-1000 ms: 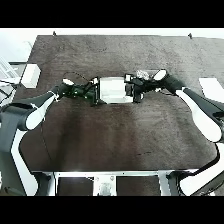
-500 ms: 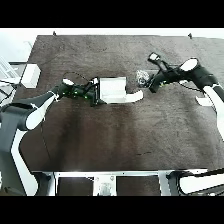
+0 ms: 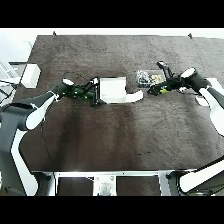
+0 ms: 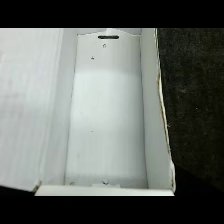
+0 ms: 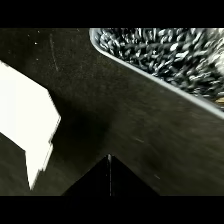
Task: Fold the box and place the chain.
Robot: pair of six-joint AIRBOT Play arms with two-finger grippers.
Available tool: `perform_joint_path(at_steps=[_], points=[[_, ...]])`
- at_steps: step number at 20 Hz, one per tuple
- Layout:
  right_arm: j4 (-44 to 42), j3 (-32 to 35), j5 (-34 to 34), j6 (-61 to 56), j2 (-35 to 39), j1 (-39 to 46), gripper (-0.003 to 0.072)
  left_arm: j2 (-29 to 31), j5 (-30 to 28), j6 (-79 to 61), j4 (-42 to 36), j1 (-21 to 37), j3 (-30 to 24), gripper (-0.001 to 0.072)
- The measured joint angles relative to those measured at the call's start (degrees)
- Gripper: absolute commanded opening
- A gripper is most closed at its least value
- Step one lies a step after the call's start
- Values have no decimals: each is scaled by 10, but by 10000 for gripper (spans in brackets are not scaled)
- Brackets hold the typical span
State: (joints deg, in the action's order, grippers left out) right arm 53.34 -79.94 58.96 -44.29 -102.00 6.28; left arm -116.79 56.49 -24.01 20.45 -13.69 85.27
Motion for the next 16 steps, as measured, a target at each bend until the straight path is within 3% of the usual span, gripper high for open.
perform_joint_path(at_steps=[7,11,15,16], points=[[-98,-1,10,-18,-62,-18,15,0,0,0,0,0,0,289],[-116,-9,14,-14,-76,-47,15,0,0,0,0,0,0,289],[-123,-42,59,-9,-80,-60,16,0,0,0,0,0,0,289],[-129,-53,74,-9,-80,-62,66,0,0,0,0,0,0,289]])
